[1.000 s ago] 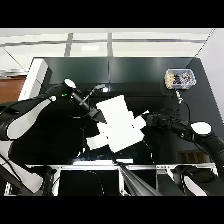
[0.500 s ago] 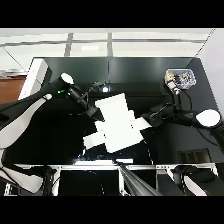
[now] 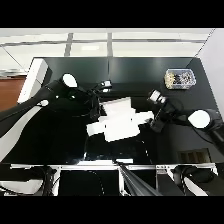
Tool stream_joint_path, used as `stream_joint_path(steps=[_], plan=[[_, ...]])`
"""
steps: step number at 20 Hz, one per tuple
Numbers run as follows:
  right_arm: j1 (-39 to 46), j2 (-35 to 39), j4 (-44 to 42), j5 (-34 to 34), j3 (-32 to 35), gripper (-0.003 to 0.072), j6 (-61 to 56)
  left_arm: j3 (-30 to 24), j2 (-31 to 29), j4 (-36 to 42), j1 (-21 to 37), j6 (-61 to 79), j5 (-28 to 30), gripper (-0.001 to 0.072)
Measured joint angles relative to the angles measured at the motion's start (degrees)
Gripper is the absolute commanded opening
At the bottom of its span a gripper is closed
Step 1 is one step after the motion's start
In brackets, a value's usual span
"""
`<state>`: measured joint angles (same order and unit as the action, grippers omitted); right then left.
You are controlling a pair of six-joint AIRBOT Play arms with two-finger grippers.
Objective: Fold the box and place the chain.
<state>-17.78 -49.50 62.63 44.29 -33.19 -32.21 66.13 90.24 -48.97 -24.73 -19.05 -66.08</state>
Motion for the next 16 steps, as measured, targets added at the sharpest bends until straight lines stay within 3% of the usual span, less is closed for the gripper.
stream_joint_path(steps=[6,16], plan=[[-6.36,-2.54,0.61,-0.85,1.33,0.0638,11.08,-0.04,1.16,-7.76,-3.52,2.84,2.91,0.0027],[-7.50,-6.40,0.00,0.31,1.53,0.0638,15.45,-0.11,1.64,-11.69,-5.05,3.61,4.44,0.0027]])
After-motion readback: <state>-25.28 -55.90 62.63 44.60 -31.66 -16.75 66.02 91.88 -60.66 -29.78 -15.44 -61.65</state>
